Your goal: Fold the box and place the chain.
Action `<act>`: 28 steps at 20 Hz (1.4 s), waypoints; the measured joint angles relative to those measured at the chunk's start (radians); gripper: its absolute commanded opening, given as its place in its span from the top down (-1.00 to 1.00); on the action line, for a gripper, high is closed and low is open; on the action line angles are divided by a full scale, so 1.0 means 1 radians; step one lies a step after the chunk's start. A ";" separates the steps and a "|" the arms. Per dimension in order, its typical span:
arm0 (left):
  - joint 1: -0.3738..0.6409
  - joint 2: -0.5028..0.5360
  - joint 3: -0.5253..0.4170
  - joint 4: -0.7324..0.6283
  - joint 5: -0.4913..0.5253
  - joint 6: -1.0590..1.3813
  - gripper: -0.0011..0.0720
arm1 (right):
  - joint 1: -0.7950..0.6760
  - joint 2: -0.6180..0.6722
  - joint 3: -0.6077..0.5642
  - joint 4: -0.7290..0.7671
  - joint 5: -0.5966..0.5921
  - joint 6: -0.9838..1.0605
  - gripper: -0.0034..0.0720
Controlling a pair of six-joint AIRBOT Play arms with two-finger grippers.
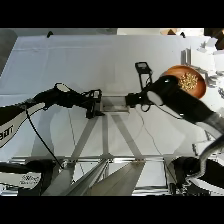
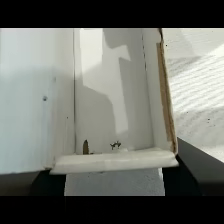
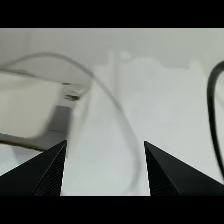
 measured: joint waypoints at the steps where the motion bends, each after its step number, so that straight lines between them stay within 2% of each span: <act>1: 0.000 0.000 0.000 0.000 0.000 0.000 0.40 | -0.039 0.019 0.000 -0.003 0.003 -0.028 -0.51; 5: 0.000 0.000 0.000 0.000 0.000 0.000 0.40 | -0.270 0.054 0.000 -0.005 -0.051 -0.088 -0.51; 10: 0.000 0.000 0.000 0.000 0.000 -0.001 0.40 | -0.577 0.036 0.000 -0.041 -0.185 -0.126 -0.57; 12: 0.000 0.000 0.000 0.000 0.000 -0.001 0.40 | -0.685 -0.002 0.000 -0.047 -0.226 -0.134 -0.74; 15: 0.000 0.000 0.000 0.000 0.000 -0.001 0.40 | -0.814 -0.085 0.002 -0.044 -0.266 -0.172 -0.82; 18: 0.000 0.000 0.000 -0.001 0.001 -0.001 0.40 | -0.881 -0.190 0.033 -0.035 -0.311 -0.214 -0.83; 22: 0.000 0.000 0.000 -0.001 0.001 -0.001 0.40 | -0.912 -0.350 0.138 -0.018 -0.326 -0.240 -0.82; 26: 0.000 0.000 0.000 -0.001 0.001 -0.001 0.40 | -0.920 -0.463 0.207 0.079 -0.312 -0.314 -0.77; 27: 0.000 0.000 0.000 -0.001 0.001 -0.001 0.40 | -0.921 -0.483 0.216 0.096 -0.310 -0.328 -0.73; 28: 0.000 0.000 0.000 -0.001 0.001 -0.001 0.40 | -0.922 -0.499 0.222 0.118 -0.307 -0.340 -0.58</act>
